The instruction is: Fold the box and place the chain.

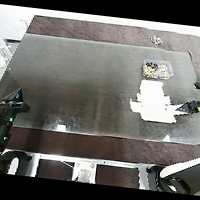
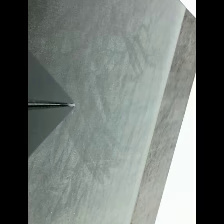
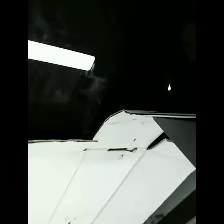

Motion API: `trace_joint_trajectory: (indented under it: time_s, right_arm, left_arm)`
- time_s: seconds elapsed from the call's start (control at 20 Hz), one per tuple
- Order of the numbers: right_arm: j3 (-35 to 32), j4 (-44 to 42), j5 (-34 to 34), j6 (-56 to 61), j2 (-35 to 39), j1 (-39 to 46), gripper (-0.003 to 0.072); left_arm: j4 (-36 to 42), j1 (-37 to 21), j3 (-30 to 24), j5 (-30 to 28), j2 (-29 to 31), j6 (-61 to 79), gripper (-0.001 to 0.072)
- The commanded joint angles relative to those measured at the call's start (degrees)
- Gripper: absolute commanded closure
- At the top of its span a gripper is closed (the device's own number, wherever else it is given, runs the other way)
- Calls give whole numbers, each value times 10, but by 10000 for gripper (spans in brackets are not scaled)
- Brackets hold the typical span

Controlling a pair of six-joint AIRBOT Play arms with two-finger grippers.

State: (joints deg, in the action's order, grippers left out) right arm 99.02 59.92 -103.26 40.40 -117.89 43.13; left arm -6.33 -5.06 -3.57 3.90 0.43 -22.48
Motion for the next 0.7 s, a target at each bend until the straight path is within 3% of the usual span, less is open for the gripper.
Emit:
trace_joint_trajectory:
  time_s: [0.0, 0.2, 0.45, 0.65]
  right_arm:
    - [-5, -58, -23, 14, 19, -15, 679]
    - [-50, -113, -23, 15, 92, -58, 679]
    - [-182, -255, -5, 46, 188, -98, 679]
    - [-284, -308, 110, 17, 238, -154, 680]
  left_arm:
    - [0, 0, 0, 0, 0, 0, 687]
    - [0, 0, 0, 0, 0, 0, 687]
    - [0, 0, 0, 0, 0, 0, 687]
    - [0, 0, 0, 0, 0, 0, 687]
